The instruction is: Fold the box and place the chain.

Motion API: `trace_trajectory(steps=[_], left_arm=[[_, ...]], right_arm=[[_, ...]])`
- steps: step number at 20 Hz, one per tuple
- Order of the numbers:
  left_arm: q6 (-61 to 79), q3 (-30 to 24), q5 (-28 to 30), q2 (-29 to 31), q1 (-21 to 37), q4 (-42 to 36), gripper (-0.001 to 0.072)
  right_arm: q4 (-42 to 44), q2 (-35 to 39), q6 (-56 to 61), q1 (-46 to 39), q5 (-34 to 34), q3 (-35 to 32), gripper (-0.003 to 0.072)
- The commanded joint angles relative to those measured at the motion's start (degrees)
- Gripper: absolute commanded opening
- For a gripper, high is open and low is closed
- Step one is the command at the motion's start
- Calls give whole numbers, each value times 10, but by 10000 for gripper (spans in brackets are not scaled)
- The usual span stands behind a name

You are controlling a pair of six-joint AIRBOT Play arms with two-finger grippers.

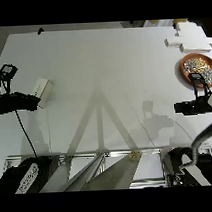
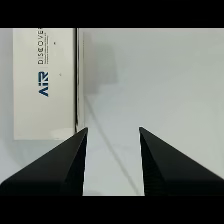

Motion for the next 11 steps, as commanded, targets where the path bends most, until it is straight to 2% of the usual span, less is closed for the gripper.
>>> trace_trajectory(steps=[1,11], left_arm=[[-12,0,1,3,-3,4,353],[-12,0,30,3,-3,4,353]], right_arm=[[0,0,0,0,0,0,12],[0,0,0,0,0,0,12]])
